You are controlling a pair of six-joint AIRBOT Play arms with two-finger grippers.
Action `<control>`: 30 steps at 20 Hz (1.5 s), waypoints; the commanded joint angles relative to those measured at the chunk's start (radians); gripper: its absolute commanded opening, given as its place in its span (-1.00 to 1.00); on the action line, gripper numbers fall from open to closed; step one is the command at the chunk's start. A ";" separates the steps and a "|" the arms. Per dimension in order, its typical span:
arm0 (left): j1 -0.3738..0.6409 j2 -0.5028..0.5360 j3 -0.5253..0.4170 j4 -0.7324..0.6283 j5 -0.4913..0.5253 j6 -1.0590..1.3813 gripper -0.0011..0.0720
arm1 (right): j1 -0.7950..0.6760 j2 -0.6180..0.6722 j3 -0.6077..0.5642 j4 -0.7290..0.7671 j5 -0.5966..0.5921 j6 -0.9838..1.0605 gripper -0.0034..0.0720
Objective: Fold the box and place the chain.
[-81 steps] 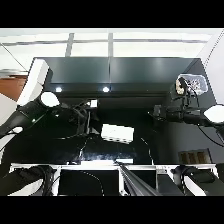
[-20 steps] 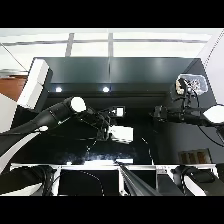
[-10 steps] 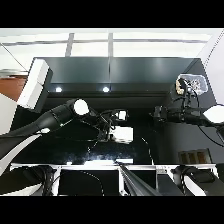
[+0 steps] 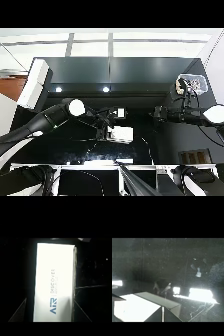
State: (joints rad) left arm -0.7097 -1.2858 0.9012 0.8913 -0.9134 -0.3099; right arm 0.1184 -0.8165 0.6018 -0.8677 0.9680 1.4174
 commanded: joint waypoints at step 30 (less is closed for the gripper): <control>-0.082 -0.011 -0.054 0.047 0.105 -0.027 0.98 | 0.000 0.000 0.000 0.000 0.001 0.000 -0.84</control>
State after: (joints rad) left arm -0.7921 -1.2980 0.8459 0.9241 -0.7971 -0.3355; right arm 0.1184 -0.8165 0.6018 -0.8680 0.9684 1.4170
